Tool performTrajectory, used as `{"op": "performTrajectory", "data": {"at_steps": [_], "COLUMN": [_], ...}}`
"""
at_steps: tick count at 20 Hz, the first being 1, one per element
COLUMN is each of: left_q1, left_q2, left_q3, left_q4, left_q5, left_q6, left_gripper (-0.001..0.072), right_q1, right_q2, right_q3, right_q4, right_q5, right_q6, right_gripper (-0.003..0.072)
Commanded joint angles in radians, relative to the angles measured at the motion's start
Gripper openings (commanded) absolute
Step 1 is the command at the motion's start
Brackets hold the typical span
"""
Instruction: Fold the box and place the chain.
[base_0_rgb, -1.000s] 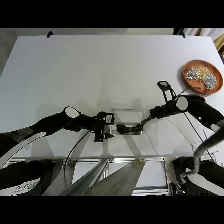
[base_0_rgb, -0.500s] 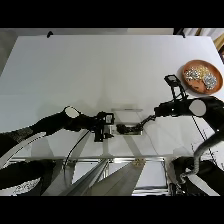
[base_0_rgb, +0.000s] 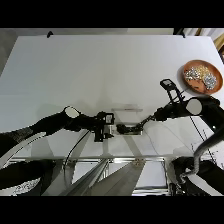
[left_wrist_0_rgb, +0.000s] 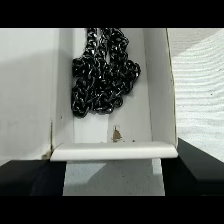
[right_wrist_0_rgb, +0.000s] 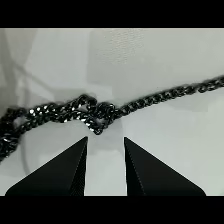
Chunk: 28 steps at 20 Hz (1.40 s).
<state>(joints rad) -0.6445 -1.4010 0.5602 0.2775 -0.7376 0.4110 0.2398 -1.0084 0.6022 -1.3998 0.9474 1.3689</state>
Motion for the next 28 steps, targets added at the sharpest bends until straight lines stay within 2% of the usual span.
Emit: {"op": "performTrajectory", "data": {"at_steps": [1, 6, 9, 18, 22, 25, 28], "left_q1": [0.001, 0.001, 0.001, 0.001, 0.001, 0.001, 0.001], "left_q2": [0.001, 0.001, 0.001, 0.001, 0.001, 0.001, 0.001], "left_q3": [0.000, 0.000, 0.000, 0.000, 0.000, 0.000, 0.000], "left_q4": [0.000, 0.000, 0.000, 0.000, 0.000, 0.000, 0.000], "left_q5": [0.000, 0.000, 0.000, 0.000, 0.000, 0.000, 0.000], "left_q6": [0.000, 0.000, 0.000, 0.000, 0.000, 0.000, 0.000], "left_gripper": [0.0031, 0.0031, 0.0031, 0.0031, 0.0031, 0.0031, 0.0031], "right_q1": [0.029, 0.085, 0.085, 0.085, 0.085, 0.085, 0.085], "right_q2": [-0.081, -0.086, -0.086, -0.098, -0.153, -0.169, -0.169], "right_q3": [0.000, 0.000, 0.000, 0.000, 0.000, 0.000, 0.000], "right_q4": [-0.003, -0.026, -0.063, -0.054, -0.053, -0.052, -0.055], "right_q5": [-0.028, -0.101, -0.086, -0.077, -0.077, -0.078, -0.101], "right_q6": [-0.037, -0.042, -0.042, -0.069, -0.069, -0.069, -0.070], "right_gripper": [0.0259, 0.0254, 0.0253, 0.0251, 0.0250, 0.0179, 0.0172]}}
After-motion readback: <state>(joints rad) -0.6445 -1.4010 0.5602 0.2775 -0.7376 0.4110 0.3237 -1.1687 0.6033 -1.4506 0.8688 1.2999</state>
